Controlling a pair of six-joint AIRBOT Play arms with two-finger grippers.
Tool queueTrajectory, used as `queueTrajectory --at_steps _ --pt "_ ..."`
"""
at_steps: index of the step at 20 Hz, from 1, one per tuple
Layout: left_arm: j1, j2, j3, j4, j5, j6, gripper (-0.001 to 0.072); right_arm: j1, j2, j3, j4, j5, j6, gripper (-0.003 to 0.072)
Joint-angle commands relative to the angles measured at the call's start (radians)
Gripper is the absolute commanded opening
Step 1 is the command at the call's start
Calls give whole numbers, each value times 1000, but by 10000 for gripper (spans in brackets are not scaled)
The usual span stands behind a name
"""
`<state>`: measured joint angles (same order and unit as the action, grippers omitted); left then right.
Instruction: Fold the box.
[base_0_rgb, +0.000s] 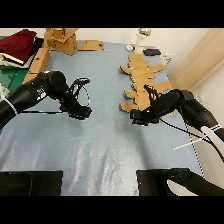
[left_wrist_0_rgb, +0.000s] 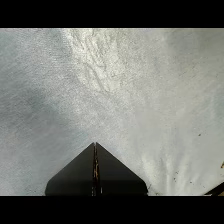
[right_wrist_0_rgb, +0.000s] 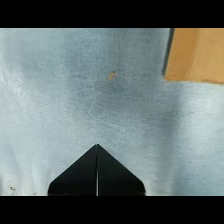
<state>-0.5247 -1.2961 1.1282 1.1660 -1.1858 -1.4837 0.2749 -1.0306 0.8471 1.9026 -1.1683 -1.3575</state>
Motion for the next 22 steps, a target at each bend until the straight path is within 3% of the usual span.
queueTrajectory --at_steps 1,6,9,11,13,15,18,22 --pt "0 -1 0 0 0 0 11 9 2 -2 14 4 7 5" --pt "1 -1 0 0 0 0 11 -32 1 20 -57 -8 8 12" --pt "0 -1 0 0 0 0 11 -191 1 92 -210 -97 6 163" --pt "1 -1 0 0 0 0 11 -361 -5 138 -267 -122 -52 310" --pt "1 -1 0 0 0 0 11 -559 -41 181 -260 -129 -163 310" --pt "0 -1 0 0 8 0 11 -737 -104 215 -212 -112 -272 390" --pt "1 -1 0 0 72 0 11 -946 -238 255 0 -61 -471 390" --pt "0 -3 0 -7 80 0 11 -1019 -409 303 163 -57 -700 391"
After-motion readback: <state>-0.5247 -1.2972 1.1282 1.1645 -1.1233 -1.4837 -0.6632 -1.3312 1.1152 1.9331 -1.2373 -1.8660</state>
